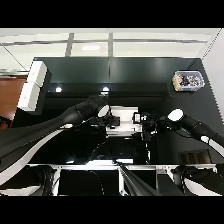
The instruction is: Fold the box and place the chain.
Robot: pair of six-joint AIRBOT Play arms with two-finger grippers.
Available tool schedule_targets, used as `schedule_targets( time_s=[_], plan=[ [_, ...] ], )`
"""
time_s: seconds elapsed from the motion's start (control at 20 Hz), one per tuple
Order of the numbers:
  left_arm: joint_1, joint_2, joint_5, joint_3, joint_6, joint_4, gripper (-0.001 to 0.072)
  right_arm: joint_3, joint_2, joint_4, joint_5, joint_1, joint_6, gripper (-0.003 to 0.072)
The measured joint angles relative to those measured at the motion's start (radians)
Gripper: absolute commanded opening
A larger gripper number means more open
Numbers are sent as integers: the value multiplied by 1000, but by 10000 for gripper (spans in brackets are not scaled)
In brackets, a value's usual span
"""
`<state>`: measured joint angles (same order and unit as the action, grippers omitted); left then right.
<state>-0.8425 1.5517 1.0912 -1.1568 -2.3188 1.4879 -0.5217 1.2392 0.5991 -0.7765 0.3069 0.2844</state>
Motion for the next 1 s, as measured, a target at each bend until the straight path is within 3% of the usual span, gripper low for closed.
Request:
schedule_targets(
  time_s=[0.1, 0.2, 0.35, 0.4, 0.45, 0.7, 0.75, 0.85, 0.9, 1.0],
  plan=[
    [-10, 14, 22, -19, -8, 8, 461, 0, 0, 0, -1, 0, 0, 459],
    [-14, 22, 28, -29, -14, 8, 264, 0, 0, 0, -1, 0, 0, 459],
    [-14, 27, 47, -37, -18, 10, 263, 0, 0, 0, -3, 0, 0, 459],
    [-14, 28, 53, -39, -18, 10, 167, 0, 0, 0, -3, 0, 0, 459],
    [-13, 29, 59, -39, -19, 10, 24, 0, 0, 0, -4, 0, 0, 459],
    [-11, 30, 69, -41, -21, 10, 31, 0, 0, -2, -6, 0, -2, 459],
    [-11, 30, 69, -41, -21, 10, 96, 0, 0, -1, -6, 0, -2, 459],
    [-11, 30, 73, -41, -16, 12, 517, 0, 0, 2, -6, 0, 3, 459],
    [-11, 30, 76, -41, -18, 12, 557, 0, 0, 2, -6, 0, 3, 459],
    [-11, 30, 73, -41, -18, 12, 554, 0, 0, 2, -6, 0, 3, 459]
  ],
)
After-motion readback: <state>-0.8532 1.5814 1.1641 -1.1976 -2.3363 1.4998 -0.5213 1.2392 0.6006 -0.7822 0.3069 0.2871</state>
